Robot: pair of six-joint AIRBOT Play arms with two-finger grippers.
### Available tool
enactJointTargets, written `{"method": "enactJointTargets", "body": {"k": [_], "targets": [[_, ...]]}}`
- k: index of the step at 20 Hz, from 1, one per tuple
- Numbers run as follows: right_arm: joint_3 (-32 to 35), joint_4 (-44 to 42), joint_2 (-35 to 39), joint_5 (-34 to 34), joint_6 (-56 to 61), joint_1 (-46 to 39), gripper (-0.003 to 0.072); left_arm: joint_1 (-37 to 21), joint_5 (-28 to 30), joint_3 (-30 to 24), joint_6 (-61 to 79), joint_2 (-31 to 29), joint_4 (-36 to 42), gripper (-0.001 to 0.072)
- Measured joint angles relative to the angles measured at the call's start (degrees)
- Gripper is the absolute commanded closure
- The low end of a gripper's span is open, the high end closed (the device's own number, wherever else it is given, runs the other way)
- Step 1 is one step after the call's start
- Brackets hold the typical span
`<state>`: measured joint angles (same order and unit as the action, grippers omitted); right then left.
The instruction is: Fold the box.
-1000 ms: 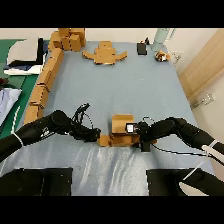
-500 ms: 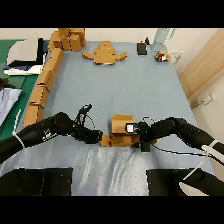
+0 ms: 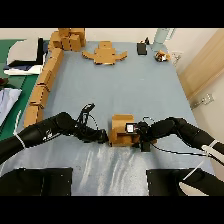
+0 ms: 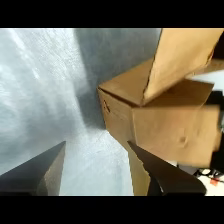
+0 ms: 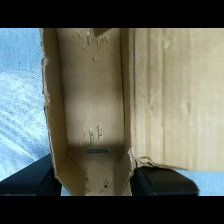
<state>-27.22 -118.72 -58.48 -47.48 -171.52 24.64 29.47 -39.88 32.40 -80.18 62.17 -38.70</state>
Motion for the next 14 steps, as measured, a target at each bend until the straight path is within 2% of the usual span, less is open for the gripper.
{"method": "enactJointTargets", "body": {"k": [7, 14], "targets": [[0.0, 0.0, 0.0, 0.0, 0.0, 0.0, 0.0191, -1.7, -2.1, 2.8, -0.7, 0.0, 0.5, 0.0112], [0.0, 0.0, 0.0, 0.0, 0.0, 0.0, 0.0191, 0.2, -0.3, 3.4, -0.2, 0.0, 2.4, 0.0112]]}}
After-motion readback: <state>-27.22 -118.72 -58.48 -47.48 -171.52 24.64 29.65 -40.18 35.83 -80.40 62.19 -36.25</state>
